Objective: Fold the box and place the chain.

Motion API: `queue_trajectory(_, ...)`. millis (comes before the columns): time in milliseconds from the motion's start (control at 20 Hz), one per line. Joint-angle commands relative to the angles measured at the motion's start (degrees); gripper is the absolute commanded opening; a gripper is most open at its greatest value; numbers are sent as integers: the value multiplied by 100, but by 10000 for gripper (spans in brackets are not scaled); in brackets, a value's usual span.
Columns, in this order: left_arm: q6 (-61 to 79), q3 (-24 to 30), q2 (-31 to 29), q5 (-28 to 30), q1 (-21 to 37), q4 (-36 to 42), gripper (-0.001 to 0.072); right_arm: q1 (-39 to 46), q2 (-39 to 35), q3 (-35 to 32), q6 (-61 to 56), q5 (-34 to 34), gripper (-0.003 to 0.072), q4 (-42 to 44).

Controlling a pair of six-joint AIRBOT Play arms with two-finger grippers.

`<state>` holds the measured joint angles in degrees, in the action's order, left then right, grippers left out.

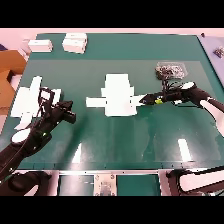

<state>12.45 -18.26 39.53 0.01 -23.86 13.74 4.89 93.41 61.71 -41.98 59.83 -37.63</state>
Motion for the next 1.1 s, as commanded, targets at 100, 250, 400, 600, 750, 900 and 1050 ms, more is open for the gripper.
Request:
queue_trajectory(100,2,-7,-4,2,-2,0,20,-4,177,212,0,173,9,-44)
queue_trajectory(250,2,-7,-4,0,-2,0,19,-2,190,212,-28,168,8,-52)
queue_trajectory(400,2,-7,-4,2,-2,0,19,-2,190,212,-205,129,9,-55)
queue_trajectory(600,2,-7,-2,0,-2,0,20,-4,190,179,-452,-55,8,-52)
queue_trajectory(750,2,-7,-2,0,-2,0,19,-4,190,76,-452,-138,8,-35)
queue_trajectory(900,2,-7,-4,0,-2,0,20,-4,190,72,-428,-136,10,-35)
queue_trajectory(1050,2,-7,-2,0,-2,0,19,-2,190,74,-424,-142,70,-37)
